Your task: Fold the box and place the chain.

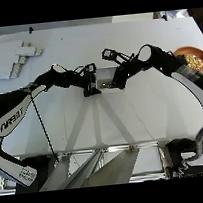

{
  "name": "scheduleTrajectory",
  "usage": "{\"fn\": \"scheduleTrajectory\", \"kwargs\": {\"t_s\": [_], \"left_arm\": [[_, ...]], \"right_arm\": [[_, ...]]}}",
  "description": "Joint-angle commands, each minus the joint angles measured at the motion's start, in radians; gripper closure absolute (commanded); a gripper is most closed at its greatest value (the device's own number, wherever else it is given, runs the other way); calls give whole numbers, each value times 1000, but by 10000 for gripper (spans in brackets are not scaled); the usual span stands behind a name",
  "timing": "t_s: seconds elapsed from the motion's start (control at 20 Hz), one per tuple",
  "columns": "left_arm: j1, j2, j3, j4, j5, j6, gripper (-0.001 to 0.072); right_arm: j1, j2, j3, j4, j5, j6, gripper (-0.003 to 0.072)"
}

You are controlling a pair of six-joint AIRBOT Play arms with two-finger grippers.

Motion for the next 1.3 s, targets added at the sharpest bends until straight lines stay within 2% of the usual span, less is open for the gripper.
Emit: {"fn": "scheduleTrajectory", "kwargs": {"t_s": [0.0, 0.1, 0.2, 0.25, 0.4, 0.5, 0.65, 0.8, 1.1, 1.25], "left_arm": [[0, 1, 0, 0, 0, 0, 368], [0, 1, 0, 0, 0, 0, 368], [0, 1, 0, 0, 0, 0, 368], [0, 1, 0, 0, 0, 0, 368], [0, 1, 0, 0, 0, 0, 368], [0, 1, 0, 0, 0, 0, 368], [0, 1, 0, 0, 0, 0, 368], [0, 1, 0, 0, 0, 0, 368], [0, 1, 0, 0, 0, 0, 368], [0, 1, 0, 0, 0, 0, 368]], "right_arm": [[-23, 33, 1, 82, 10, 50, 368], [-72, 90, 1, 189, 8, 49, 395], [-142, 132, 2, 279, -3, 34, 360], [-178, 134, 12, 312, -6, 34, 340], [-247, 117, 46, 353, -54, 51, 342], [-275, 60, 107, 349, -50, 112, 343], [-285, -88, 222, 344, 18, 156, 343], [-268, -198, 262, 344, 102, 152, 343], [-215, -224, 262, 323, 306, -17, 347], [-178, -211, 262, 310, 340, -111, 351]]}}
